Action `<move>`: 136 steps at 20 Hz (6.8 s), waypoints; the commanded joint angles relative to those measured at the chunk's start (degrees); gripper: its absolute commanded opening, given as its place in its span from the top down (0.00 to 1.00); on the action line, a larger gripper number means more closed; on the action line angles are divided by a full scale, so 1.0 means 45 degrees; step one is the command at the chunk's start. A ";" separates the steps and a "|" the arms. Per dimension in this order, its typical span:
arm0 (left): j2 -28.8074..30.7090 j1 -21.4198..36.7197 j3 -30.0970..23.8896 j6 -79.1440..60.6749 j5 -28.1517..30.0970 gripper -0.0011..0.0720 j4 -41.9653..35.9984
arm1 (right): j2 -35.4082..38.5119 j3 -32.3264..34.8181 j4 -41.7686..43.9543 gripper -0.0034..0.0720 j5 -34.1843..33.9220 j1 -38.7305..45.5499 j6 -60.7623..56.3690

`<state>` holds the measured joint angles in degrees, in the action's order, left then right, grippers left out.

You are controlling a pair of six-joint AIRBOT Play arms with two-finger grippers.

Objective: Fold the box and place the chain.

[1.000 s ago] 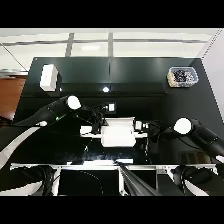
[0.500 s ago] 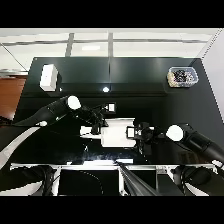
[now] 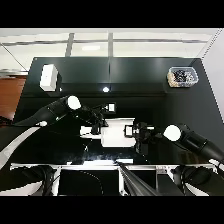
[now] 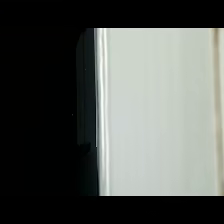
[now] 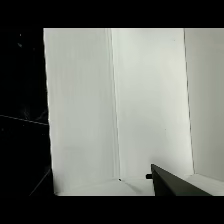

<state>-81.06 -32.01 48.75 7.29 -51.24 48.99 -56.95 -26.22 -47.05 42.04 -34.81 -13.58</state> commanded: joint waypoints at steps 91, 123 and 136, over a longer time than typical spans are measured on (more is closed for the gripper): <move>0.0010 -0.0005 0.0015 0.0005 0.0000 0.94 -0.0005 | -0.2021 0.0019 0.3633 0.02 -0.0505 0.2152 0.5367; 0.2817 0.1336 0.0015 0.5333 -0.2147 0.25 0.1797 | -0.2341 0.0019 0.3633 0.43 -0.0583 0.2152 0.5362; 0.4935 -0.0194 -0.3793 0.9991 0.1146 0.94 -0.7009 | -0.2336 0.0019 0.3638 0.43 -0.0583 0.2152 0.5362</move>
<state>-59.13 -29.45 36.60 55.92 -61.49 34.89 -67.44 -26.09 -30.68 39.40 -25.17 10.57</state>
